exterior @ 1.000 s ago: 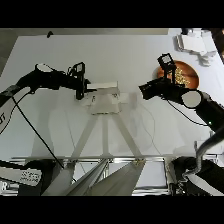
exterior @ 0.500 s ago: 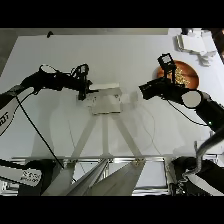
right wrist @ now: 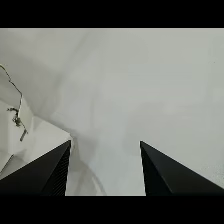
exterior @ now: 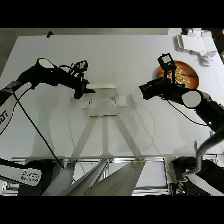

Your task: Fold the box and place the chain.

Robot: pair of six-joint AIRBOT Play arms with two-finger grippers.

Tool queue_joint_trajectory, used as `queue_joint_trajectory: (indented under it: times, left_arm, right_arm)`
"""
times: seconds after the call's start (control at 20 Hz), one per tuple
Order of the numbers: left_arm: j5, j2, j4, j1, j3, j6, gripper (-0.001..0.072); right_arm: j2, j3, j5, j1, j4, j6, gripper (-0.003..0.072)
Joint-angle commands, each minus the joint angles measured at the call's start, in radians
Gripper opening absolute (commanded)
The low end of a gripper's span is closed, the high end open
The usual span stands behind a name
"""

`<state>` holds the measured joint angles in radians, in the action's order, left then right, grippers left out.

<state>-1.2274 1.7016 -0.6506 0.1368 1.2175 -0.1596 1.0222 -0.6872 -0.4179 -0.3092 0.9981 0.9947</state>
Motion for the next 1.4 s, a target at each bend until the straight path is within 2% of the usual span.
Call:
queue_joint_trajectory:
  times: [0.0, 0.4, 0.65, 0.9, 1.35]
  left_arm:
    - [0.019, 0.029, -0.005, -0.001, 0.005, 0.053, 0.0005]
    - [0.072, 0.03, -0.02, 0.002, 0.005, 0.028, 0.0006]
    - [0.055, 0.024, -0.008, 0.004, 0.006, -0.066, 0.0005]
    - [0.042, -0.027, 0.01, 0.004, 0.006, -0.155, 0.0004]
    - [0.045, 0.037, 0.007, 0.003, 0.005, -0.147, 0.0006]
  right_arm:
    - [-0.001, 0.0, 0.0, 0.0, 0.0, 0.0, 0.0478]
    - [-0.001, 0.0, 0.0, 0.0, -0.001, 0.0, 0.0478]
    - [-0.001, 0.0, 0.0, 0.0, -0.001, 0.0, 0.0478]
    - [-0.001, 0.0, 0.0, 0.0, -0.001, 0.0, 0.0477]
    - [-0.001, 0.0, -0.005, 0.0, -0.004, 0.0, 0.0478]
